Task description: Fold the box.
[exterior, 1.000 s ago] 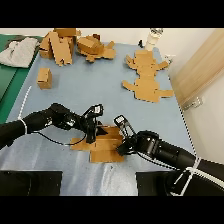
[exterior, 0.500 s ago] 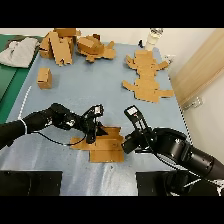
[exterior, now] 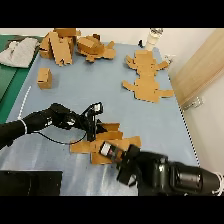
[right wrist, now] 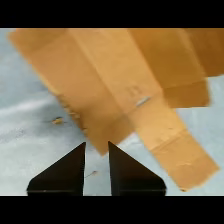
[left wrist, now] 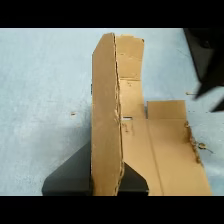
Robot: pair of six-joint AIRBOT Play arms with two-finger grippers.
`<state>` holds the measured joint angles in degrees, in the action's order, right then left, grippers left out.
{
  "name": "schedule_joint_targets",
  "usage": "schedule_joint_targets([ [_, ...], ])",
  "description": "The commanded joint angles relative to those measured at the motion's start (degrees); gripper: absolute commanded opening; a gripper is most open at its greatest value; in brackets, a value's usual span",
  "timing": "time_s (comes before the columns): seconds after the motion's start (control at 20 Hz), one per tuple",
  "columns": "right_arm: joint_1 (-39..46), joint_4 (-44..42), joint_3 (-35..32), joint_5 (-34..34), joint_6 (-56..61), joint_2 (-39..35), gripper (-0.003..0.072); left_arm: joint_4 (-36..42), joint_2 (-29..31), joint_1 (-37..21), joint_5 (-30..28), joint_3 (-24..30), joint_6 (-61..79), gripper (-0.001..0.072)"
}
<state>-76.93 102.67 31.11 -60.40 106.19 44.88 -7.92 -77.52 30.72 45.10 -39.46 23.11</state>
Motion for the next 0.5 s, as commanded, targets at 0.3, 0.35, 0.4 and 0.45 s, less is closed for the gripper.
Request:
schedule_joint_targets([
  [0.3, -12.68, 7.06, -8.55, 2.36, 7.82, 0.15, 0.0223, 0.2, -0.04, 0.02, 3.45, 0.0, -0.22, 0.0016],
  [0.35, -12.68, 7.06, -8.41, 2.36, 7.93, -0.2, 0.0224, 0.2, -0.04, 0.02, 3.54, 0.0, -0.22, 0.0015],
  [0.4, -12.68, 7.13, -8.41, 2.29, 8.5, -0.55, 0.0223, 0.2, -0.04, 0.02, 3.52, 0.0, -0.22, 0.0016],
  [0.45, -12.68, 7.15, -8.39, 2.05, 9.68, -0.98, 0.0224, 0.2, -0.04, 0.02, 3.45, 0.0, -0.22, 0.0015],
])
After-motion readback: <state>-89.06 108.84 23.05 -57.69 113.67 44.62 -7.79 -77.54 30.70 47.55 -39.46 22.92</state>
